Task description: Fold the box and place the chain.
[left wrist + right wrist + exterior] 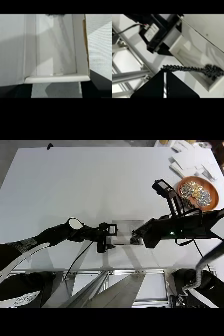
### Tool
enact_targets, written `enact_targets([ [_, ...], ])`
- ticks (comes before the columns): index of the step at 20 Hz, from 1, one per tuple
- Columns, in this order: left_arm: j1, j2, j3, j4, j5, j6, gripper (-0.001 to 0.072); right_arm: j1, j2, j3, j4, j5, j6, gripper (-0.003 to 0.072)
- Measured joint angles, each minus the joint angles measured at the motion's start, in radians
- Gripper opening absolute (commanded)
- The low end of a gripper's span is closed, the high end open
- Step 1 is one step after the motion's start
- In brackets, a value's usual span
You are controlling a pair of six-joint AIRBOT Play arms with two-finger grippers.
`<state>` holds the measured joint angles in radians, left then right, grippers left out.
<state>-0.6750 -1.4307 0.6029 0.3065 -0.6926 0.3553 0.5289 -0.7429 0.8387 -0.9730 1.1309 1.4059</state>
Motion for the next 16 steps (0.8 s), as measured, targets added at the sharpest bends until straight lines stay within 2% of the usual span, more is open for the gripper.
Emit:
enact_targets([
  [6, 0.000, 0.000, 0.000, 0.000, 0.000, 0.000, 0.0135, 0.063, -0.005, -0.004, 0.002, -0.066, 0.010, 0.0020],
  [11, 0.000, 0.000, 0.000, 0.000, 0.000, 0.000, 0.0135, 0.072, -0.050, -0.079, -0.058, -0.128, 0.034, 0.0024],
  [13, 0.000, 0.000, 0.000, 0.000, 0.000, 0.000, 0.0135, 0.073, -0.090, -0.103, -0.071, -0.150, 0.032, 0.0136],
  [14, 0.000, 0.000, 0.000, 0.000, 0.000, 0.000, 0.0135, 0.073, -0.110, -0.110, -0.077, -0.158, 0.029, 0.0143],
  [16, 0.000, 0.000, 0.000, 0.000, 0.000, 0.000, 0.0135, 0.072, -0.136, -0.103, -0.085, -0.154, 0.027, 0.0208],
])
